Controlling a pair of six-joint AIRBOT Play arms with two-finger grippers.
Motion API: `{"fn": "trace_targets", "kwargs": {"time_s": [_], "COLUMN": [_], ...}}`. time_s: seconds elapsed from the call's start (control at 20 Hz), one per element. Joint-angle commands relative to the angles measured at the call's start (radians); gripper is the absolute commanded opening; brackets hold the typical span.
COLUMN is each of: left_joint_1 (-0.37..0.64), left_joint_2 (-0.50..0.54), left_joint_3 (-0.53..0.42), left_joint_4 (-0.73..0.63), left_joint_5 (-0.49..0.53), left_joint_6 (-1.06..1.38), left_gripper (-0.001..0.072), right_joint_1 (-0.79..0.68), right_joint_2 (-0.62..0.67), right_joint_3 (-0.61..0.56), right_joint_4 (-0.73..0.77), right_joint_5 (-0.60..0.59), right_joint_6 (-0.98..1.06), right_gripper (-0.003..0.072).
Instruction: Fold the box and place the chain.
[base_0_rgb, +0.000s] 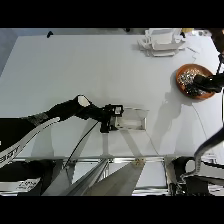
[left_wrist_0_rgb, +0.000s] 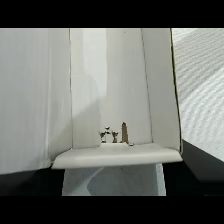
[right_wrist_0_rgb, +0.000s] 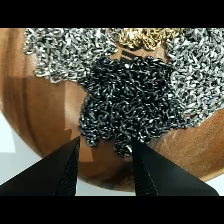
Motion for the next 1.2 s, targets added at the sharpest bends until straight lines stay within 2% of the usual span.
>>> {"fn": "trace_targets", "kwargs": {"time_s": [0.0,0.4,0.65,0.7,0.75,0.9,1.15], "left_joint_1": [0.001,0.001,0.001,0.001,0.001,0.001,0.001], "left_joint_2": [0.001,0.001,0.001,0.001,0.001,0.001,0.001], "left_joint_3": [0.001,0.001,0.001,0.001,0.001,0.001,0.001], "left_joint_4": [0.0,0.0,0.0,0.0,0.0,0.0,0.0], "left_joint_5": [0.0,0.0,0.0,0.0,0.0,0.0,0.0], "left_joint_6": [0.0,0.0,0.0,0.0,0.0,0.0,0.0], "left_gripper": [0.0148,0.0148,0.0148,0.0148,0.0148,0.0148,0.0148], "right_joint_1": [-0.013,-0.016,-0.016,-0.016,-0.016,-0.016,-0.016], "right_joint_2": [-0.035,-0.106,-0.127,-0.125,-0.121,-0.074,0.088], "right_joint_3": [0.0,0.0,0.0,0.0,0.0,0.0,0.0], "right_joint_4": [-0.014,-0.007,-0.008,-0.008,-0.008,-0.009,-0.014], "right_joint_5": [-0.006,-0.075,-0.099,-0.1,-0.098,-0.089,-0.013], "right_joint_6": [-0.003,-0.006,-0.002,-0.003,-0.003,-0.006,-0.069], "right_gripper": [0.0326,0.0313,0.0151,0.0062,0.0016,0.0016,0.0017]}}
